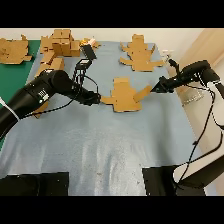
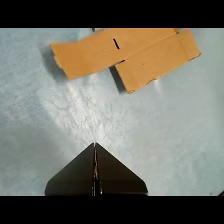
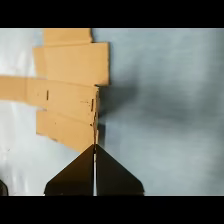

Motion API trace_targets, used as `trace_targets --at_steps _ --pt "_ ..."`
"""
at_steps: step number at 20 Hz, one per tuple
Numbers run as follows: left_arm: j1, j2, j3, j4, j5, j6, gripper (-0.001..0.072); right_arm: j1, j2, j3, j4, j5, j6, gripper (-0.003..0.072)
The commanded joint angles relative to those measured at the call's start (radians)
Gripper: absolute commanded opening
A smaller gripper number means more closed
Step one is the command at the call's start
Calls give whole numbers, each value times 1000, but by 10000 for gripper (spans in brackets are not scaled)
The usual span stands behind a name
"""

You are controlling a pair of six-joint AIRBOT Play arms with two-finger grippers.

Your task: Fold the box.

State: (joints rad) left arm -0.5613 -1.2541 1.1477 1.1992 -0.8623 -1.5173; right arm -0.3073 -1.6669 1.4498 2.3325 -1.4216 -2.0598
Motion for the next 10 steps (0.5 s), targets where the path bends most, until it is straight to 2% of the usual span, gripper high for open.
trace_targets --at_steps 1,6,8,10 --pt "13 5 -46 9 -19 10 14 71 163 -229 6 90 0 3" --pt "15 8 -71 14 -88 66 15 147 436 -629 6 235 4 3" --pt "15 9 -71 16 -89 70 15 151 505 -718 -1 276 19 5" --pt "15 8 -71 17 -73 71 15 151 513 -732 -24 305 20 6"
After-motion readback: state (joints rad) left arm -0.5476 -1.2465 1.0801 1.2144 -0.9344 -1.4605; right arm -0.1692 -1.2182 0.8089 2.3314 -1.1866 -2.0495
